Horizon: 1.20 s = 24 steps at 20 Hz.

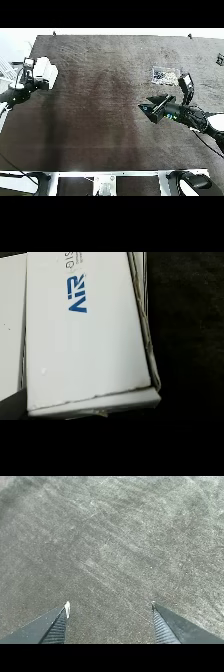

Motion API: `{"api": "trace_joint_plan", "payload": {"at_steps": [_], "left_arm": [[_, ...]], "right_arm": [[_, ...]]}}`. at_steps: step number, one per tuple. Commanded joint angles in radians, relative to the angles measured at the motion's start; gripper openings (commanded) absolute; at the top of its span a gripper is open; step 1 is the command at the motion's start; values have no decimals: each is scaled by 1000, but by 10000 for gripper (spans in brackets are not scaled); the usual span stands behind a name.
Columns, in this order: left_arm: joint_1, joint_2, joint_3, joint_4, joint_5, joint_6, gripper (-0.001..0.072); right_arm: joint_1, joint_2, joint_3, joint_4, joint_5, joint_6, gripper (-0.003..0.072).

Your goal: Fold the box and place the chain.

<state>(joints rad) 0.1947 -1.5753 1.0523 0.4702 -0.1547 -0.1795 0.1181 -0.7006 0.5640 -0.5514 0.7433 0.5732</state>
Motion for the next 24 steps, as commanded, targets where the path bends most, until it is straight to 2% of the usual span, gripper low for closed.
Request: {"api": "trace_joint_plan", "payload": {"at_steps": [1,7,15,24], "left_arm": [[17,5,0,5,-111,-2,720],[18,5,0,27,-133,8,720],[18,5,0,55,-20,4,720],[18,5,-3,76,-56,2,720]], "right_arm": [[1,-1,0,1,2,4,619],[1,-1,0,0,26,3,626],[1,-1,0,0,43,15,627],[1,-1,0,1,44,15,634]]}}
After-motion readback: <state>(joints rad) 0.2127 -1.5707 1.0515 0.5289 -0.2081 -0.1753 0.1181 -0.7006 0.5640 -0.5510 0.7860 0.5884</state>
